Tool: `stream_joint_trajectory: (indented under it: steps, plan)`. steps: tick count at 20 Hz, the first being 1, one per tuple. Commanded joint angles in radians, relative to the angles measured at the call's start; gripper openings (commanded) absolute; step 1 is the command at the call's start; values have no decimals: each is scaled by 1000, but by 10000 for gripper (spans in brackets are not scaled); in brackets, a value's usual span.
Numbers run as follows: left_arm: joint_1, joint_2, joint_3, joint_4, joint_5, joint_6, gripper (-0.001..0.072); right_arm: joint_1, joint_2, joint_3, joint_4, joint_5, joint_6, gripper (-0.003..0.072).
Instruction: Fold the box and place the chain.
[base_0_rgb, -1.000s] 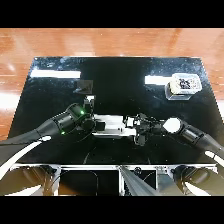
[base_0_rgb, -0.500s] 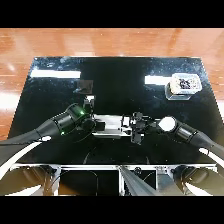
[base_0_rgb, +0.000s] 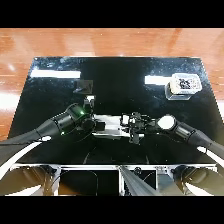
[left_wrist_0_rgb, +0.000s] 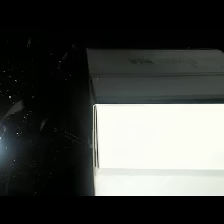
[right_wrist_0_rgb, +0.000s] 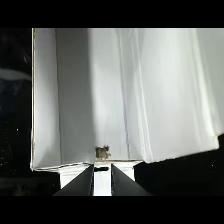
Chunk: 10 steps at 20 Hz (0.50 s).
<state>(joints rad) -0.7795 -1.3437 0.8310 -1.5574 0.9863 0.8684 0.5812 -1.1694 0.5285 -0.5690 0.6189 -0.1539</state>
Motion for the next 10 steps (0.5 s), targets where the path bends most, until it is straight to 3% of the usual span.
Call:
stream_joint_trajectory:
  steps: [1, 10]
  plan:
    - [1, 1, 0, -3, 0, 0, 20, 1, -18, 1, 38, 5, -6, 144]
    - [1, 1, 0, -15, -1, 0, 20, 2, -55, 1, 163, 5, -72, 147]
